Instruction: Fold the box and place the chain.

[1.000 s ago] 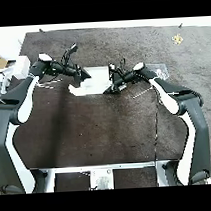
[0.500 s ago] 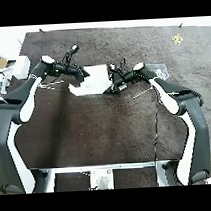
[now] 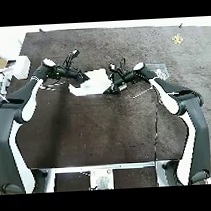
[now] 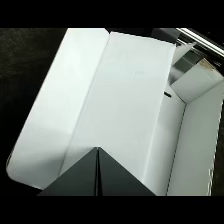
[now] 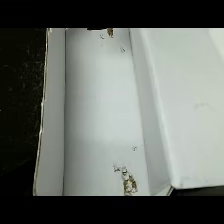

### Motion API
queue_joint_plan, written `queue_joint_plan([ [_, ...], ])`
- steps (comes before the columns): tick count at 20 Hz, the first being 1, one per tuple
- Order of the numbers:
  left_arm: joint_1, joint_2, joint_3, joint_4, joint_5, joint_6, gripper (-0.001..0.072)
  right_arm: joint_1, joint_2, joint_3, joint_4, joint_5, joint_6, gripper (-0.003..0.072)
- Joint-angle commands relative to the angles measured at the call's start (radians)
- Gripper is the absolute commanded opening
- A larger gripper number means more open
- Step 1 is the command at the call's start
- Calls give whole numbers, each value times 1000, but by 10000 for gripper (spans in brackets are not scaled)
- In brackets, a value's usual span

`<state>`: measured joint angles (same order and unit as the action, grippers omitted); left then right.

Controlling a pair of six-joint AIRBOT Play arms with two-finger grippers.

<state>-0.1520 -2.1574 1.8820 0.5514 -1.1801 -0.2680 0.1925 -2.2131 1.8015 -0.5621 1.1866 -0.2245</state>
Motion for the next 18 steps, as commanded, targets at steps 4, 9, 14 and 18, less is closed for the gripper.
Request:
queue_joint_plan([
  [4, 38, 136, 20, 23, -23, 67, 9, 0, 0, 0, 1, 0, 1, 438],
  [9, 72, 186, 60, 163, -227, 96, 93, 0, 0, 0, 1, 0, 1, 438],
  [14, 34, 177, -5, 428, -210, 200, 714, 0, 0, 0, 1, 0, 1, 439],
  [18, -7, 177, -122, 439, -103, 260, 714, 0, 0, 0, 1, 0, 1, 439],
])
